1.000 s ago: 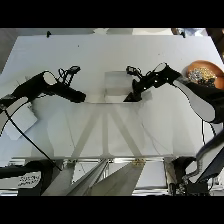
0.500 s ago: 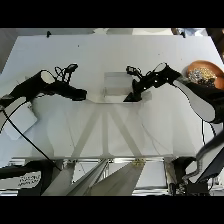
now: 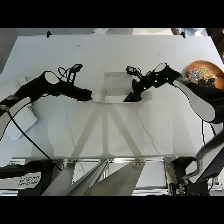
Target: Fold the box and place the chain.
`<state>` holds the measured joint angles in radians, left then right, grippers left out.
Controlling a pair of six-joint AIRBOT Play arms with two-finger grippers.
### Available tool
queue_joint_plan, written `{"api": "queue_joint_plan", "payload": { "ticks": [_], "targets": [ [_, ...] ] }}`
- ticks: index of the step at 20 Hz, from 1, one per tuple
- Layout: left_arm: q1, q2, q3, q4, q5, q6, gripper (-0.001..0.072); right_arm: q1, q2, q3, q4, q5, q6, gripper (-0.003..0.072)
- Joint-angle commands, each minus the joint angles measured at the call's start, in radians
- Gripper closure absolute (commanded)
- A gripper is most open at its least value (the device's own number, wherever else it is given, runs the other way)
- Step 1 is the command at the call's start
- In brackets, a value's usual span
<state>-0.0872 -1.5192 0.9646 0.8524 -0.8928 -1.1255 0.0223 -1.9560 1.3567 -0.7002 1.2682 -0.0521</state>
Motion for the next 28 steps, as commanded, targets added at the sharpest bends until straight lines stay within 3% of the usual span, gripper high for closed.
{"api": "queue_joint_plan", "payload": {
  "ticks": [1, 7, 12, 13, 16, 21, 22, 26, 27, 28],
  "targets": [
    [-0.031, -0.037, 0.0, -0.053, 0.039, 0.007, 0.0702, -0.001, 0.0, 0.0, 0.0, 0.0, 0.0, 0.0116],
    [-0.031, -0.037, 0.0, -0.185, 0.118, 0.079, 0.0692, -0.001, 0.0, 0.0, 0.0, 0.0, 0.0, 0.0116],
    [-0.017, -0.035, 0.0, -0.239, 0.119, 0.121, 0.0576, -0.001, 0.0, 0.0, 0.0, 0.0, 0.0, 0.0116],
    [-0.01, -0.035, 0.0, -0.24, 0.119, 0.119, 0.0485, -0.001, 0.0, 0.0, 0.0, 0.0, 0.0, 0.0116],
    [0.002, -0.035, 0.0, -0.27, 0.113, 0.136, 0.0474, -0.001, 0.0, 0.0, 0.0, 0.0, 0.0, 0.0116],
    [0.002, -0.036, 0.0, -0.461, 0.096, 0.296, 0.0464, -0.001, 0.0, 0.0, 0.0, 0.0, 0.0, 0.0116],
    [0.002, -0.036, 0.0, -0.473, 0.089, 0.329, 0.0427, -0.001, 0.0, 0.0, 0.0, 0.0, 0.0, 0.0116],
    [-0.002, -0.05, 0.0, -0.475, 0.068, 0.366, 0.0427, -0.001, 0.0, 0.0, 0.0, 0.0, 0.0, 0.0116],
    [-0.002, -0.058, 0.0, -0.475, 0.066, 0.366, 0.0413, -0.001, 0.0, 0.0, 0.0, 0.0, 0.0, 0.0116],
    [-0.003, -0.068, 0.0, -0.477, 0.064, 0.367, 0.0335, -0.001, 0.0, 0.0, 0.0, 0.0, 0.0, 0.0116]
  ]
}}
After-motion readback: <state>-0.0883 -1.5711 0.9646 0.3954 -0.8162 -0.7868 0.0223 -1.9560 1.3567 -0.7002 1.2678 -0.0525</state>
